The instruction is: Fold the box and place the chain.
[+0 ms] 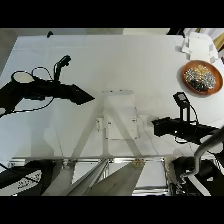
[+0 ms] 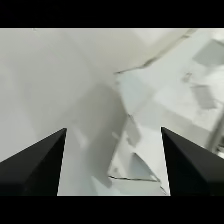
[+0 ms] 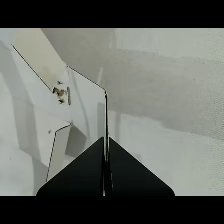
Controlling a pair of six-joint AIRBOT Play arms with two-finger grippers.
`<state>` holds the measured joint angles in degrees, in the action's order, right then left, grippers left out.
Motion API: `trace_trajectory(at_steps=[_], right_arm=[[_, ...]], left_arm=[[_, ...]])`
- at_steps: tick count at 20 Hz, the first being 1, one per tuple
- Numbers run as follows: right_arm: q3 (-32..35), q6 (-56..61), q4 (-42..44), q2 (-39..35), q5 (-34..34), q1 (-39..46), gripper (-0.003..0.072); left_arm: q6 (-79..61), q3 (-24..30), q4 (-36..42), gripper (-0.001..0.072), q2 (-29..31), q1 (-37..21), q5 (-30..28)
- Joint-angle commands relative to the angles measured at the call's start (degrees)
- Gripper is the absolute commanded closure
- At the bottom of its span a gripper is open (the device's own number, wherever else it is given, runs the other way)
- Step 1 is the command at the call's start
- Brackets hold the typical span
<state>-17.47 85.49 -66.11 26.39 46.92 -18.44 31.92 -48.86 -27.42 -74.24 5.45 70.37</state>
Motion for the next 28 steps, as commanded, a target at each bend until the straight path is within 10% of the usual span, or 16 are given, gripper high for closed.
trace_trajectory(at_steps=[1, 8, 28], right_arm=[[0.0, 0.0, 0.0, -0.1, 0.0, -0.1, 0.0669], [0.0, 0.0, 0.0, -0.1, 0.0, -0.1, 0.0669], [0.0, 0.0, 0.1, -0.1, 0.4, -0.1, 0.0669]], left_arm=[[-9.2, 0.0, 5.2, 0.0071, -5.1, 0.1, 9.4], [-14.0, 0.0, 8.1, 0.0071, -13.5, 11.8, -0.6], [-14.4, 0.0, 10.1, 0.0073, -16.5, 8.5, 1.2]])
